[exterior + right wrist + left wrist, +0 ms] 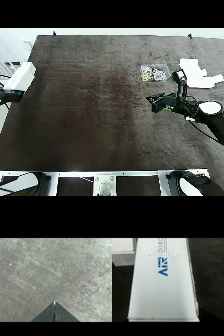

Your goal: Fold the box and place the chain.

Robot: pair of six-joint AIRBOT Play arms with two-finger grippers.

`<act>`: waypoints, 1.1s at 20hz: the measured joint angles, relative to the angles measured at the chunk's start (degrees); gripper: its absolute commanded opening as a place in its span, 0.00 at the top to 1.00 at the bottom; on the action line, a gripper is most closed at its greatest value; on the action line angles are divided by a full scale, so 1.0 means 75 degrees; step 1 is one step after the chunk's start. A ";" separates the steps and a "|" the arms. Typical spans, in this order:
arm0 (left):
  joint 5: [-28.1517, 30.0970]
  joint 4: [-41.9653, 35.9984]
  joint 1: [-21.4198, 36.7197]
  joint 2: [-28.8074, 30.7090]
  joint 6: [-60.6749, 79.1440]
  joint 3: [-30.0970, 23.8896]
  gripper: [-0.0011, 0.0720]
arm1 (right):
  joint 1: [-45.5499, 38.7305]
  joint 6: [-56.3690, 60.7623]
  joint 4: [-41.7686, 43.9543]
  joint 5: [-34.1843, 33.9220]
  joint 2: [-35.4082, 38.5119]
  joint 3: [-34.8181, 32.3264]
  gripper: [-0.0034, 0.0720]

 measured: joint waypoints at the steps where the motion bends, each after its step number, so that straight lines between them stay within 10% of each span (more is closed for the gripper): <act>1: 0.0035 0.0058 0.0160 0.0070 0.0032 -0.0166 0.97 | 0.0000 0.0000 0.0009 -0.0050 -0.0003 -0.0006 0.95; 22: 0.0997 0.0122 0.0965 -0.0758 0.1393 -0.1020 0.96 | 0.0000 -0.0006 -0.0017 -0.0259 -0.0006 -0.0015 0.95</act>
